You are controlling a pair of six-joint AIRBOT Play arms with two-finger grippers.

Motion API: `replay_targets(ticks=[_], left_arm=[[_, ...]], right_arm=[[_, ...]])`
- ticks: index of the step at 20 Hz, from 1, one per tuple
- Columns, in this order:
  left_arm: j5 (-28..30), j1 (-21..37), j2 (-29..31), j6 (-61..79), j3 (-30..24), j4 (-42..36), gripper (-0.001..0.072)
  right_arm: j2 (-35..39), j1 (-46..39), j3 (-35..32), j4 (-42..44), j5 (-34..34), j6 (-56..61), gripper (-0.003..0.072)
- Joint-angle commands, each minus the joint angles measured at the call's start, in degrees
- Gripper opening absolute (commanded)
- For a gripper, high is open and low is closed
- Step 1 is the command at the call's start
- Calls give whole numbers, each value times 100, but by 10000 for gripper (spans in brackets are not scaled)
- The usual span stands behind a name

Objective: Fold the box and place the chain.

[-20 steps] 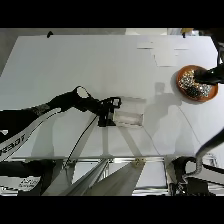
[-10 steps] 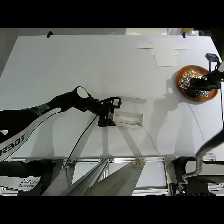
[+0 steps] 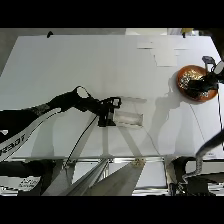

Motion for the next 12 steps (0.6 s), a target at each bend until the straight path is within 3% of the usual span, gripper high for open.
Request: replay_targets(ticks=[1,4,8,12], left_arm=[[2,2,4,0,7,2,135],[2,2,4,0,7,2,135],[2,2,4,0,7,2,135],[2,2,4,0,7,2,135]], right_arm=[[59,-2,2,0,31,-7,14],[588,-2,2,31,184,-173,14],[1904,-2,0,264,568,-308,14],[3165,-2,0,1440,1261,-717,14]])
